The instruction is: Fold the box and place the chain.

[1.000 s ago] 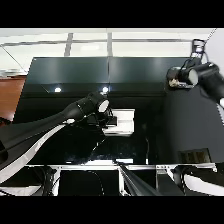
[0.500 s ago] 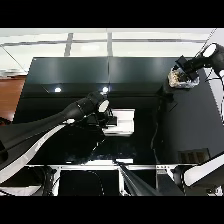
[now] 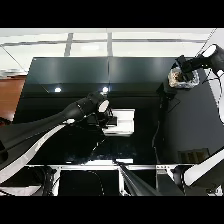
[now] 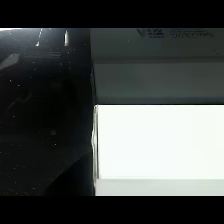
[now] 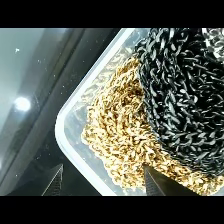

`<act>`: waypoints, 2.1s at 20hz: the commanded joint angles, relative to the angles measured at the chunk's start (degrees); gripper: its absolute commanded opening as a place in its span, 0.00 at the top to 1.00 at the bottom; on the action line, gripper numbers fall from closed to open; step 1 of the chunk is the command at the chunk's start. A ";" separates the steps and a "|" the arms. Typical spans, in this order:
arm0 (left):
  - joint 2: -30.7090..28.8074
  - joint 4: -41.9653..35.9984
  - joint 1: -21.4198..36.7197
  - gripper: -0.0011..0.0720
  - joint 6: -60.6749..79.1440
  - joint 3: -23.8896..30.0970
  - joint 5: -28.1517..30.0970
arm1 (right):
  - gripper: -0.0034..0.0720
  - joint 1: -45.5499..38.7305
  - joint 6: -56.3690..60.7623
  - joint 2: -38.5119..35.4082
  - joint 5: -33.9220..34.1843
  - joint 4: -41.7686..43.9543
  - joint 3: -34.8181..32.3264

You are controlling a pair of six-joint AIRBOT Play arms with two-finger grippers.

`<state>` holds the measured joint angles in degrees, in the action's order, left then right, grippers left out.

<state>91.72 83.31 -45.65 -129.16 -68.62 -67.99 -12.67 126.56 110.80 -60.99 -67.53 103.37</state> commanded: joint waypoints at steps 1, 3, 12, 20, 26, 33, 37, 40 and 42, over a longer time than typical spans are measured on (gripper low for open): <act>0.00 0.00 0.07 0.94 0.00 0.00 0.02 | 0.23 -0.20 0.52 -0.24 -0.11 0.68 0.31; 0.00 0.00 0.07 0.94 0.00 0.00 0.00 | 0.23 -0.46 0.52 -0.42 -0.94 0.48 0.31; 0.00 0.00 0.07 0.94 0.00 0.00 0.11 | 0.23 -1.07 0.48 0.42 -1.60 -1.64 0.31; 0.00 0.00 0.04 0.94 -0.02 0.00 0.46 | 0.23 -0.66 -1.20 2.97 -0.63 1.44 0.28; 0.00 -0.02 0.04 0.94 -0.02 0.00 0.46 | 0.93 -0.66 -8.28 2.62 -2.19 1.46 0.31; 0.00 -0.02 0.04 0.94 0.00 0.00 0.42 | 0.93 -0.68 -35.01 -13.18 -7.54 -1.55 0.28; 0.00 -0.07 0.04 0.94 -0.02 0.00 0.42 | 0.94 -0.66 -40.09 -25.44 -11.58 -1.46 0.28; 0.00 -0.07 0.04 0.94 -0.02 0.00 0.28 | 0.93 -0.66 -42.21 -34.88 -11.43 0.11 0.28; 0.00 -0.07 0.04 0.94 -0.02 0.00 0.26 | 0.94 -0.66 -43.15 -40.57 -11.23 2.34 0.28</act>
<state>91.72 83.26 -45.65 -129.19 -68.62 -67.57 -13.37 86.76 78.35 -71.83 -67.66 103.63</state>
